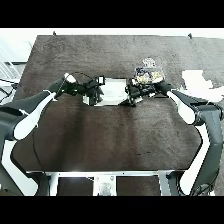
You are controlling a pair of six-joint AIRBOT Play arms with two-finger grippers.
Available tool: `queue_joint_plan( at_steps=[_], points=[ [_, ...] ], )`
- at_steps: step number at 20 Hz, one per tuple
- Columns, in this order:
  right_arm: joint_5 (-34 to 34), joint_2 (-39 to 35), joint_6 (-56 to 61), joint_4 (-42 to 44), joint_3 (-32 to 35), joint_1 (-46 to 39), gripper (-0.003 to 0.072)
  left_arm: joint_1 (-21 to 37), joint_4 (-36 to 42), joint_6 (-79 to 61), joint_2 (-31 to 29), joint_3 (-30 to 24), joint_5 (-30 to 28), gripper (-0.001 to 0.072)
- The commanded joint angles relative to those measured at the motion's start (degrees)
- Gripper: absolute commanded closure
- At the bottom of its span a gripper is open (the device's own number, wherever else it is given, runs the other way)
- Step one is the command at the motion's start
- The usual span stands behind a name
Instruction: Fold the box and place the chain.
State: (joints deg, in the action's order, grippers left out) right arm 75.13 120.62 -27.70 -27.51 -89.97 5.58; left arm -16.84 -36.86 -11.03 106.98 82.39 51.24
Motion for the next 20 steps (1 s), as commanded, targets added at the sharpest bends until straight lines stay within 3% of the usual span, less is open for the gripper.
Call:
queue_joint_plan(
  at_steps=[1, 3, 5, 8, 9, 14, 20],
  points=[
    [-0.11, -0.02, 0.07, 0.04, 0.02, 0.04, 0.0186, 1.16, -0.81, 0.37, -0.44, 0.24, 0.98, 0.0217],
    [-0.11, -0.02, 0.07, 0.04, 0.02, 0.02, 0.0186, 2.01, -0.94, 1.88, -1.03, 0.33, 3.17, 0.0230],
    [-0.11, -0.02, 0.07, 0.04, 0.02, 0.02, 0.0186, 3.17, -1.42, 1.97, -1.77, 0.37, 5.99, 0.0593],
    [-0.11, -0.02, 0.07, 0.04, 0.02, 0.04, 0.0186, 4.81, -1.60, 2.21, -2.29, 0.37, 8.83, 0.0610],
    [-0.11, -0.02, 0.07, 0.04, 0.02, 0.04, 0.0186, 5.29, -2.19, 2.43, -2.29, 0.37, 9.73, 0.0692],
    [-0.11, -0.02, 0.07, 0.04, 0.02, 0.02, 0.0185, 6.73, -3.13, 5.81, -3.28, 0.35, 11.39, 0.0694],
    [-0.11, -0.02, 0.07, 0.04, 0.02, 0.02, 0.0186, 7.61, -5.88, 21.99, -11.63, 0.17, 11.52, 0.0696]
  ],
)
